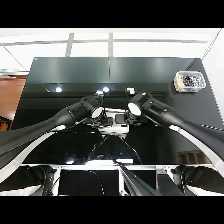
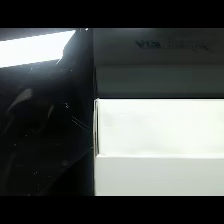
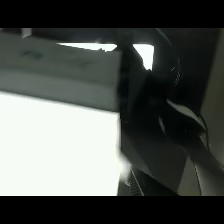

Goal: Fold the box and place the chain.

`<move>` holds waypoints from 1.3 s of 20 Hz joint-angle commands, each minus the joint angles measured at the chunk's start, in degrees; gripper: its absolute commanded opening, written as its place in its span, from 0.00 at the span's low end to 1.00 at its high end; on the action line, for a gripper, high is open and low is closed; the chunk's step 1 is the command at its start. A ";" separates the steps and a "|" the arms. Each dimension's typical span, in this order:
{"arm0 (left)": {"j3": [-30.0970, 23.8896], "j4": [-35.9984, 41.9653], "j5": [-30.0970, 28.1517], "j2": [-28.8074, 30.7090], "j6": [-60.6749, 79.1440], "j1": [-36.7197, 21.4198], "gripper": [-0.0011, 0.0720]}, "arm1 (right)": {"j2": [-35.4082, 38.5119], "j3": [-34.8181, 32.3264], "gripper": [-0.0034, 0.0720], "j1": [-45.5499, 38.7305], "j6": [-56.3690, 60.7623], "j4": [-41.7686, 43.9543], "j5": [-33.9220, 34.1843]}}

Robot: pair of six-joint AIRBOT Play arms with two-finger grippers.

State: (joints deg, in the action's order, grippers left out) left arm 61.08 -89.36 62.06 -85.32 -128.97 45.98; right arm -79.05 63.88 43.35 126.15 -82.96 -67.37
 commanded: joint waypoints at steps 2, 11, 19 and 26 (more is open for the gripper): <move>0.04 0.07 -0.07 0.04 -0.11 -0.04 0.05 | 12.68 2.40 0.56 -1.97 -6.03 -5.18 -7.56; 0.04 0.04 -0.13 0.04 -0.11 -0.04 0.05 | 19.28 -6.60 1.00 -30.01 -4.61 -37.27 4.94; 0.04 0.02 -0.31 0.04 -0.11 -0.04 0.05 | -5.25 11.41 0.99 -54.14 -1.75 0.68 17.53; 0.04 -0.20 -0.35 0.02 -0.09 -0.04 0.05 | -22.64 31.50 0.83 -55.98 7.21 1.38 5.81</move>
